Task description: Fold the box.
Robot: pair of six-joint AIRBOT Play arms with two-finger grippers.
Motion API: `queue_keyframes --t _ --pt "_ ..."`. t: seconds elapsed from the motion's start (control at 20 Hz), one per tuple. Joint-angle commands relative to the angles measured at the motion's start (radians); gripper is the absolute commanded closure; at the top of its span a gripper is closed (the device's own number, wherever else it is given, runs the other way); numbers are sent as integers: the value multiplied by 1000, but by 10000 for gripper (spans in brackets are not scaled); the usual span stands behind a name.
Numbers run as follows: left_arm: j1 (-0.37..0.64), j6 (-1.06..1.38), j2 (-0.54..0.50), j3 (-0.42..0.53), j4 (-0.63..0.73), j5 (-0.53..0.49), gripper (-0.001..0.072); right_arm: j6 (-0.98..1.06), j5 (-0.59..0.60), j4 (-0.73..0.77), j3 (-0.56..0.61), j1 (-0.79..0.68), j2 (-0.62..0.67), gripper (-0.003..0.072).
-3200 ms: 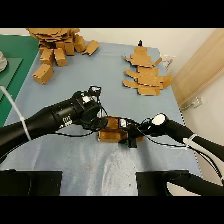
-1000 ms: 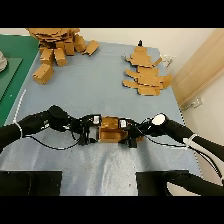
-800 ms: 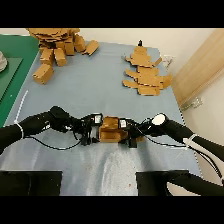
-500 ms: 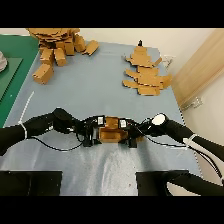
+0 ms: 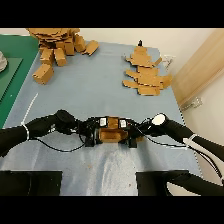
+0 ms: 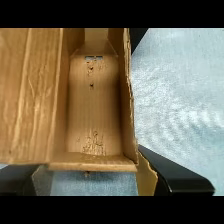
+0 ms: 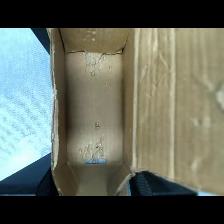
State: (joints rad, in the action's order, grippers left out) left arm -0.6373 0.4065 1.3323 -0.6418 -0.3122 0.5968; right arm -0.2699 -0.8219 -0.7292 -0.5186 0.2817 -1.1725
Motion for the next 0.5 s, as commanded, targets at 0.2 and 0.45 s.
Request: queue_keyframes --t 0.2,0.45 --pt "-2 -6 1 -1 -3 -15 248 0 0 0 1 0 0 217" --pt "-2 -6 0 -1 -2 -14 248 0 0 0 1 0 0 217"
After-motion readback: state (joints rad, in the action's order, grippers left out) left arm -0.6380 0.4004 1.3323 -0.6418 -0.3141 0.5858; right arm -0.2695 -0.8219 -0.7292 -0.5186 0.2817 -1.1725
